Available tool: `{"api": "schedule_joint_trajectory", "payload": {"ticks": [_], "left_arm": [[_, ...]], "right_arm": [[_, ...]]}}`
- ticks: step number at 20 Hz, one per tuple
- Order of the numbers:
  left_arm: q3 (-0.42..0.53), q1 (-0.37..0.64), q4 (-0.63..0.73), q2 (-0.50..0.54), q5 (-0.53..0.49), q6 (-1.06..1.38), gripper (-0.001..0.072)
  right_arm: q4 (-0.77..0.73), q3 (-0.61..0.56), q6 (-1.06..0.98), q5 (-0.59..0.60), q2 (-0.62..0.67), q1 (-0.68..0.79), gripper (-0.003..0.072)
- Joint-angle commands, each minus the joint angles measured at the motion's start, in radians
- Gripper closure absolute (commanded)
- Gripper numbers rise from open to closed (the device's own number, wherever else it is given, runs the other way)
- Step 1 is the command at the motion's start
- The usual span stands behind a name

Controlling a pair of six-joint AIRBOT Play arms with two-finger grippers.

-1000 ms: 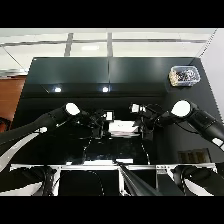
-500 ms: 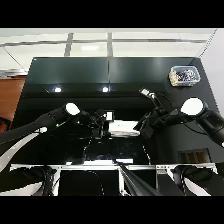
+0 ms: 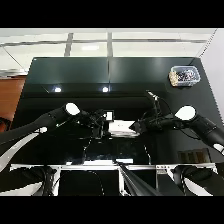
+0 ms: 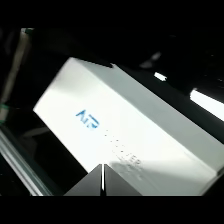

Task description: Fold the box and place the chain.

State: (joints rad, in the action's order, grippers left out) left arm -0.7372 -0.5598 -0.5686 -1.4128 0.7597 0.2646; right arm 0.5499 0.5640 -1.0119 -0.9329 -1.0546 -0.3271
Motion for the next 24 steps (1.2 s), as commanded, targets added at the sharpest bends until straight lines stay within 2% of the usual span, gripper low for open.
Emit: {"api": "schedule_joint_trajectory", "payload": {"ticks": [1,10,12,13,16,17,18,21,23,24], "left_arm": [[-0.001,0.0,0.0,-0.001,0.0,0.0,0.0149],[-0.001,0.0,0.001,-0.001,0.0,0.0,0.0149],[-0.001,0.0,0.0,0.0,0.001,0.0,0.015],[-0.002,0.0,0.0,0.0,0.0,-0.003,0.015],[-0.002,0.006,-0.002,0.016,0.0,-0.034,0.0134],[-0.002,0.013,-0.005,0.03,0.0,-0.074,0.0026],[-0.003,0.02,-0.02,0.047,0.003,-0.121,-0.0008],[-0.013,0.049,-0.153,0.139,0.068,-0.314,-0.0008],[-0.037,0.055,-0.175,0.197,0.121,-0.41,-0.0005],[-0.06,0.043,-0.168,0.208,0.127,-0.435,-0.0004]], "right_arm": [[0.05,-0.008,-0.032,0.036,-0.047,0.0,0.0665],[0.052,-0.008,-0.032,0.038,-0.06,0.0,0.0664],[0.053,0.009,-0.03,-0.013,-0.057,0.009,0.0665],[0.053,0.036,-0.027,-0.08,-0.05,0.026,0.0665],[0.053,0.128,0.03,-0.312,0.014,0.141,0.0665],[0.055,0.15,0.045,-0.372,0.055,0.206,0.0665],[0.066,0.162,0.048,-0.41,0.098,0.279,0.0665],[0.221,0.162,0.043,-0.462,0.239,0.509,0.0665],[0.303,0.148,0.015,-0.428,0.293,0.578,0.0665],[0.29,0.132,0.015,-0.398,0.302,0.588,0.0665]]}}
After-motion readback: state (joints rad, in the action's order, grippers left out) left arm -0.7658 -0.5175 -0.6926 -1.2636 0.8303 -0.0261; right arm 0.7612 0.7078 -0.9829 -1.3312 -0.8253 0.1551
